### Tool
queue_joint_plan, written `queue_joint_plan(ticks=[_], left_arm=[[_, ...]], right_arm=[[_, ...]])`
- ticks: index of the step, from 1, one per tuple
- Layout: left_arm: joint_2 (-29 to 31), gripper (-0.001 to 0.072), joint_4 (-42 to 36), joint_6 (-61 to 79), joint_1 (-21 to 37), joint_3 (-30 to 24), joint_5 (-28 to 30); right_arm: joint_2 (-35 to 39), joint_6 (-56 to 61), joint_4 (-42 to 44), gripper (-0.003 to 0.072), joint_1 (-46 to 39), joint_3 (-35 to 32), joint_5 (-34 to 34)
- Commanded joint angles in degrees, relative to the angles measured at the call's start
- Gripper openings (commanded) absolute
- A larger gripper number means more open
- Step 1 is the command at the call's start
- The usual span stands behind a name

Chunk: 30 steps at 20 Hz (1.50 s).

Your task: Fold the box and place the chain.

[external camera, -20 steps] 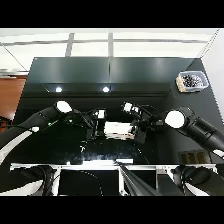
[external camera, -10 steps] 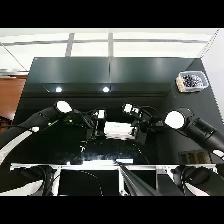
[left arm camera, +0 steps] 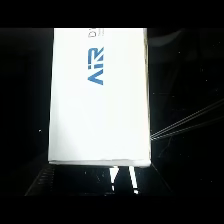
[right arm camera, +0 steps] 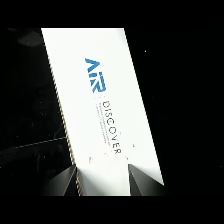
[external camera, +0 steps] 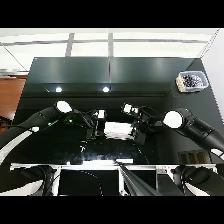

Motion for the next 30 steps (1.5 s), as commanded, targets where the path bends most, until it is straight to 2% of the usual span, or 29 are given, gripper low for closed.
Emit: queue_joint_plan(ticks=[1, 3, 6, 9, 10, 11, 12, 15, 16, 18, 25, 30], left_arm=[[0.0, 0.0414, 0.0, 0.0, 0.0, 0.0, 0.0], [0.0, 0.0414, 0.0, 0.0, 0.0, 0.0, -0.2], [0.0, 0.0414, 0.0, 0.0, 0.0, 0.0, -0.2], [0.0, 0.0414, 0.0, 0.0, 0.0, 0.0, -0.2], [0.0, 0.0414, 0.0, 0.0, 0.0, 0.0, -0.2], [0.0, 0.0414, 0.0, 0.0, 0.0, 0.0, -0.1], [0.0, 0.0414, 0.0, 0.0, 0.0, 0.0, -0.1], [0.0, 0.0415, 0.0, 0.0, 0.0, 0.0, -0.2], [0.0, 0.0414, 0.0, 0.0, 0.0, 0.0, -0.1], [0.0, 0.0414, 0.0, 0.0, 0.0, 0.0, -0.1], [0.0, 0.0414, 0.0, 0.0, 0.0, 0.0, -0.1], [0.0, 0.0414, 0.0, 0.0, 0.0, 0.0, -0.1]], right_arm=[[-0.7, 0.3, -0.2, 0.0378, 0.0, -0.2, -0.6], [-0.3, 2.4, -0.2, 0.0378, 0.0, 0.3, 0.2], [1.8, 7.1, -0.4, 0.0378, -0.5, 2.9, 5.1], [4.9, 17.4, -0.4, 0.0378, -3.8, 3.9, 10.5], [5.2, 21.3, 0.1, 0.0325, -5.1, 3.8, 12.0], [5.1, 24.6, 1.9, 0.0045, -6.0, 3.0, 11.6], [5.1, 26.6, 5.7, 0.0008, -6.6, 0.4, 8.3], [4.4, 26.1, 26.7, 0.0007, -6.8, -7.7, -3.9], [3.5, 25.0, 32.6, 0.0008, -6.6, -8.9, -5.0], [1.4, 24.0, 37.9, 0.0010, -5.9, -9.2, -5.6], [-6.1, 24.0, 37.9, 0.0010, -3.7, -9.2, -8.7], [-6.4, 24.0, 35.3, 0.0010, -3.8, -9.2, -9.8]])
